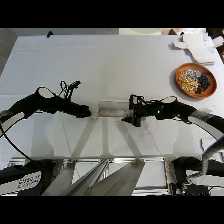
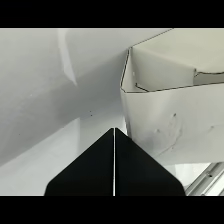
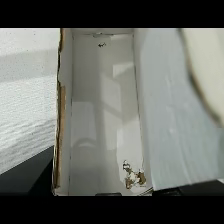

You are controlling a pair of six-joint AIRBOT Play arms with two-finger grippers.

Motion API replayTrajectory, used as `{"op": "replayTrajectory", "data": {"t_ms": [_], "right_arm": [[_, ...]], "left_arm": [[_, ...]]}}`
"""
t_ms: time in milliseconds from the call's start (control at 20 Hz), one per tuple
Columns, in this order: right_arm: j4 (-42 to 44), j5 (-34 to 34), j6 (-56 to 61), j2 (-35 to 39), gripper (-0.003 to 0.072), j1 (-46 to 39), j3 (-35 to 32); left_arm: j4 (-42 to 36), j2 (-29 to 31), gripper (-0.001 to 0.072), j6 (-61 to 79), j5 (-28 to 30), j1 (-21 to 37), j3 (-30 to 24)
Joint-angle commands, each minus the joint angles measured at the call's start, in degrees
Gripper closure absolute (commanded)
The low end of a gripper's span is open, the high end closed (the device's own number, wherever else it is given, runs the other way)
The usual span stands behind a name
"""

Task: Fold the box and place the chain.

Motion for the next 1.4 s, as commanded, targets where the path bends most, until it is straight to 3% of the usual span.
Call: {"op": "replayTrajectory", "data": {"t_ms": [0,100,350,450,850,1350], "right_arm": [[0.0,0.0,0.0,0.0,0.0183,0.0,0.0],[0.0,0.0,0.0,0.0,0.0183,0.0,0.0],[0.0,0.0,0.0,0.0,0.0183,0.0,0.0],[0.0,0.0,0.0,0.0,0.0183,0.0,0.0],[0.0,0.0,0.0,0.0,0.0183,0.0,0.0],[0.0,0.0,0.0,0.0,0.0183,0.0,0.0]], "left_arm": [[-3.0,0.3,0.0689,0.1,-0.3,0.0,0.0],[-3.7,1.3,0.0595,0.1,-0.3,0.2,0.0],[-5.6,2.8,0.0567,0.2,0.0,0.2,0.0],[-7.0,2.8,0.0354,0.1,0.0,0.1,0.0],[-12.5,2.8,0.0351,4.4,-1.1,0.0,0.0],[-12.3,2.8,0.035,8.9,-0.5,-3.5,0.0]]}}
